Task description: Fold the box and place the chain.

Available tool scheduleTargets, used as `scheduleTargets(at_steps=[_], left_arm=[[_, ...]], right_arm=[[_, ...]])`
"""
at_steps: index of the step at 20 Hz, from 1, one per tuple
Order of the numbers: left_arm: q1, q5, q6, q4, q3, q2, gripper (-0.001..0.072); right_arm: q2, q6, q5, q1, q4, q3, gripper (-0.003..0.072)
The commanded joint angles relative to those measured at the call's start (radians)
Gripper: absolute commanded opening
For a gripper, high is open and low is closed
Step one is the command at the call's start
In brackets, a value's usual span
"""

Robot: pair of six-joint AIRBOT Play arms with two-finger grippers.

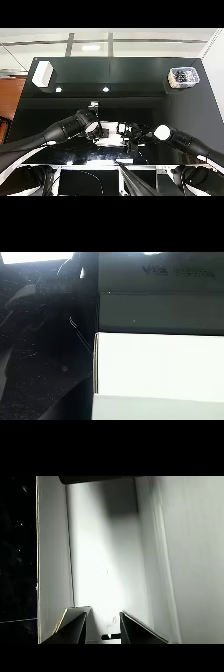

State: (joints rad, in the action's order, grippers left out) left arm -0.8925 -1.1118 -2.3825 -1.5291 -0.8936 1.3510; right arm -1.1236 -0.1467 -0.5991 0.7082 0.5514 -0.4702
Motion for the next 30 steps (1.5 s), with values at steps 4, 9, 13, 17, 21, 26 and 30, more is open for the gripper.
scheduleTargets(at_steps=[4,9,13,17,21,26,30], left_arm=[[0.000,0.004,-0.001,0.001,-0.001,0.000,0.0028],[0.000,0.004,-0.001,0.001,-0.001,0.000,0.0028],[0.000,0.004,-0.001,0.001,-0.001,0.000,0.0029],[0.000,0.003,-0.001,0.001,-0.001,0.000,0.0029],[0.000,0.005,-0.001,0.000,-0.001,0.000,0.0029],[0.000,0.004,-0.001,0.001,-0.001,0.000,0.0029],[0.000,0.003,-0.001,0.000,-0.001,0.000,0.0029]], right_arm=[[-0.005,0.001,0.006,0.004,-0.009,0.000,0.0398],[-0.005,0.001,0.020,0.004,-0.009,0.000,0.0416],[0.050,-0.130,-0.030,-0.058,0.023,-0.003,0.0032],[0.215,-0.616,-0.409,-0.354,0.226,-0.069,0.0039],[0.277,-0.970,-0.448,-0.691,0.240,-0.041,0.0040],[0.178,-1.144,-0.412,-0.664,0.182,0.122,0.0041],[0.082,-1.138,-0.339,-0.460,0.110,0.129,0.0041]])
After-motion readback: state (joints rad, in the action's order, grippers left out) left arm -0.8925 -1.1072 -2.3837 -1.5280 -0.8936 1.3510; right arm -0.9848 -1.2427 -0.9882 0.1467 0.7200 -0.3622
